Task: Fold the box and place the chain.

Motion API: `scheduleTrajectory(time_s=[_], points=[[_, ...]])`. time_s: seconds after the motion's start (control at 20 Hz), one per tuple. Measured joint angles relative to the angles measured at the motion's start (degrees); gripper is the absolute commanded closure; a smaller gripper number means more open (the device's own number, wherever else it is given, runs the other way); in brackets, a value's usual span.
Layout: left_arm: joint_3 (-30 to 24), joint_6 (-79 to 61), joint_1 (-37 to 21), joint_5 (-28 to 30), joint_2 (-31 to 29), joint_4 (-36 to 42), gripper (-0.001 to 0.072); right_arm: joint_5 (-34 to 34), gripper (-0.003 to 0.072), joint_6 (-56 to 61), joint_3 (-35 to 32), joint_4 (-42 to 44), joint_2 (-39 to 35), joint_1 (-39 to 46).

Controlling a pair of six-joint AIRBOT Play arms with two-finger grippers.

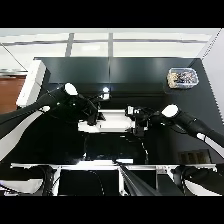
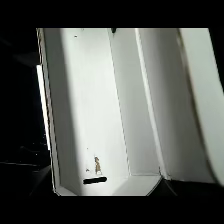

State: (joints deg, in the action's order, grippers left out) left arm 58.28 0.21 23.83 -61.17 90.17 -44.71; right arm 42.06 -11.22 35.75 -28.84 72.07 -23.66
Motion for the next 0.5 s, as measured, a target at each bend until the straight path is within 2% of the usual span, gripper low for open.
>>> scheduleTrajectory(time_s=[0.5], points=[[0.0,-0.11,0.11,3.3,-0.02,0.33,0.0682,-1.27,-0.003,-2.38,-0.02,1.46,3.28,-0.07]])
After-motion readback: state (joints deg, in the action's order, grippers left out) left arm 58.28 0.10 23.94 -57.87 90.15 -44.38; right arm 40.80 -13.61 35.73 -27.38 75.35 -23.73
